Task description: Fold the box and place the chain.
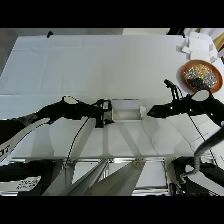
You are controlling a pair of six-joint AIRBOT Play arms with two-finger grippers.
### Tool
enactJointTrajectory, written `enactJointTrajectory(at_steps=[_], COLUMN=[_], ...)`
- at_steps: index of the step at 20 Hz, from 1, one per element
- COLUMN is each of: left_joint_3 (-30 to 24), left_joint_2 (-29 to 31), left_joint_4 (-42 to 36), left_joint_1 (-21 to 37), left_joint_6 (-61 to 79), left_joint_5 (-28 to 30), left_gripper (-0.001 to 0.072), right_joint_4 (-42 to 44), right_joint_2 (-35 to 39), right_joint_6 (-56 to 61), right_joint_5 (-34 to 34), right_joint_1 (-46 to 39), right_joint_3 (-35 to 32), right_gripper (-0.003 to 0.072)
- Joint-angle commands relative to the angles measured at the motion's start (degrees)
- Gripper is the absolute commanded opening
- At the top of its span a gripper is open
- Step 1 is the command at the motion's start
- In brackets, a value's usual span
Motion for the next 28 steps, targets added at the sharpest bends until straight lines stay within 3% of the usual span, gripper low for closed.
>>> enactJointTrajectory(at_steps=[1, 3, 7, 12, 19, 21, 25, 28], left_joint_3=[0.0, 0.0, 0.0, 0.0, 0.0, 0.0, 0.0, 0.0], left_joint_2=[0.0, 0.0, 0.0, 0.0, 0.0, 0.0, 0.0, 0.0], left_joint_4=[0.0, 0.0, 0.0, 0.0, 0.0, 0.0, 0.0, 0.0], left_joint_1=[0.0, 0.0, 0.0, 0.0, 0.0, 0.0, 0.0, 0.0], left_joint_6=[0.0, 0.0, 0.0, 0.0, 0.0, 0.0, 0.0, 0.0], left_joint_5=[0.0, 0.0, 0.0, 0.0, 0.0, 0.0, 0.0, 0.0], left_gripper=[0.015, 0.015, 0.015, 0.015, 0.015, 0.015, 0.015, 0.015], right_joint_4=[0.6, 0.5, -1.2, -11.1, -11.4, -11.4, -12.8, -19.3], right_joint_2=[1.0, 1.0, 1.1, 1.1, 1.7, 1.7, 1.6, 0.8], right_joint_6=[0.0, 0.9, 2.0, 8.8, 9.2, 9.2, 12.7, 18.6], right_joint_5=[-1.0, -2.8, -3.0, -2.9, 0.2, -0.3, -3.8, -5.8], right_joint_1=[3.2, 5.2, 5.9, 5.9, 6.9, 8.8, 12.7, 15.8], right_joint_3=[0.0, 0.0, 0.2, 2.2, 6.3, 6.3, 6.3, 6.3], right_gripper=[0.0217, 0.0268, 0.0268, 0.0261, 0.0237, 0.0344, 0.0347, 0.0385])
